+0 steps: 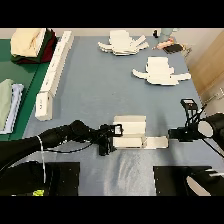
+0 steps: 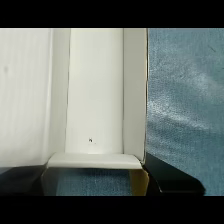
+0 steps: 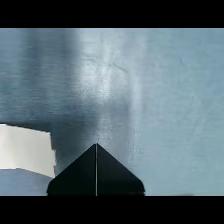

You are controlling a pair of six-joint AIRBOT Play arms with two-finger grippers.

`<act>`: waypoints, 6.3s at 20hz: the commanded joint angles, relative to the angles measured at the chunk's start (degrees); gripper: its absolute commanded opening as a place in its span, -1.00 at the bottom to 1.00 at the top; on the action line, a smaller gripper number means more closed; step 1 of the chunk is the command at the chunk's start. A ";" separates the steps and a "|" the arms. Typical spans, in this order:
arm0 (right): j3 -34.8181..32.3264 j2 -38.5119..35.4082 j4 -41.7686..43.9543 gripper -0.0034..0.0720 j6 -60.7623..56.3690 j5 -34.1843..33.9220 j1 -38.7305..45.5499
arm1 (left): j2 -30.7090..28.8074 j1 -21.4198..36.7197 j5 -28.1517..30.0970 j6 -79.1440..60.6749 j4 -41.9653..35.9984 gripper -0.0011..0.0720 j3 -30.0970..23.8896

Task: Fold the box.

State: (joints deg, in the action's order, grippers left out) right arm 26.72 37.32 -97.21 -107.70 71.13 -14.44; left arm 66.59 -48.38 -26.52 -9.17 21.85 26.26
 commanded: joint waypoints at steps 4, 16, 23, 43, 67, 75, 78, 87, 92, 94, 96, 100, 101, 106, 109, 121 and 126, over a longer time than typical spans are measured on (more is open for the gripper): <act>-3.74 6.51 17.81 -0.91 3.23 -7.72 8.20 | 0.02 0.00 0.00 0.00 0.02 0.47 0.04; -4.22 9.44 49.03 -0.90 25.92 -5.60 8.17 | 0.02 0.00 0.00 0.00 0.02 0.46 0.04; -1.66 5.07 42.53 -0.56 25.29 -5.46 8.17 | 0.02 0.00 0.00 0.00 0.02 0.47 0.04; 7.37 14.43 24.24 0.17 0.20 -10.38 -16.24 | 0.02 0.00 0.00 0.00 0.02 0.47 0.04; 19.74 35.34 3.96 -0.91 -32.39 0.81 -32.89 | 0.02 0.00 0.00 0.00 0.02 0.46 0.04; 19.76 32.35 4.83 0.20 -31.12 1.84 -34.23 | 0.02 0.02 0.02 0.00 0.02 0.46 0.04; 19.78 27.56 4.83 0.19 -31.17 2.29 -34.10 | 0.02 0.00 0.00 0.00 0.02 0.46 0.04; 20.90 11.72 2.71 -0.91 -21.88 4.09 -21.94 | 0.02 0.00 0.00 0.00 0.02 0.46 0.04; 20.83 20.63 23.10 -0.91 5.77 -2.29 3.43 | 0.02 0.00 0.00 0.00 0.02 0.46 0.04; 20.83 27.87 38.82 -0.91 18.91 -3.91 11.21 | 0.02 0.02 0.00 0.00 0.02 0.46 0.04; 20.83 35.78 55.30 -0.91 30.69 -2.71 15.72 | 0.02 0.00 0.00 0.00 0.02 0.47 0.04; 20.83 46.31 76.37 -0.91 44.26 5.16 15.72 | 0.02 0.00 0.00 0.00 0.02 0.46 0.04; 20.83 47.25 77.33 -0.91 45.22 6.27 15.10 | 0.02 0.00 0.00 0.00 0.02 0.46 0.04; 20.83 45.66 76.43 -0.91 49.03 11.37 11.21 | 0.02 0.00 0.00 0.00 0.02 0.47 0.04; 20.81 40.74 69.96 -0.91 49.20 10.56 7.17 | 0.02 0.00 0.00 0.00 0.02 0.46 0.04; 11.98 20.35 44.11 -0.91 48.22 -8.61 -15.82 | 0.02 0.00 0.00 0.00 0.02 0.47 0.04; 8.09 17.14 37.03 -0.91 48.81 -16.98 -22.18 | 0.02 0.00 0.00 0.00 0.02 0.47 0.04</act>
State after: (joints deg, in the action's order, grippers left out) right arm 36.60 56.45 -54.78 -59.09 59.79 -33.04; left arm 66.59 -48.38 -26.55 -9.17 21.87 26.26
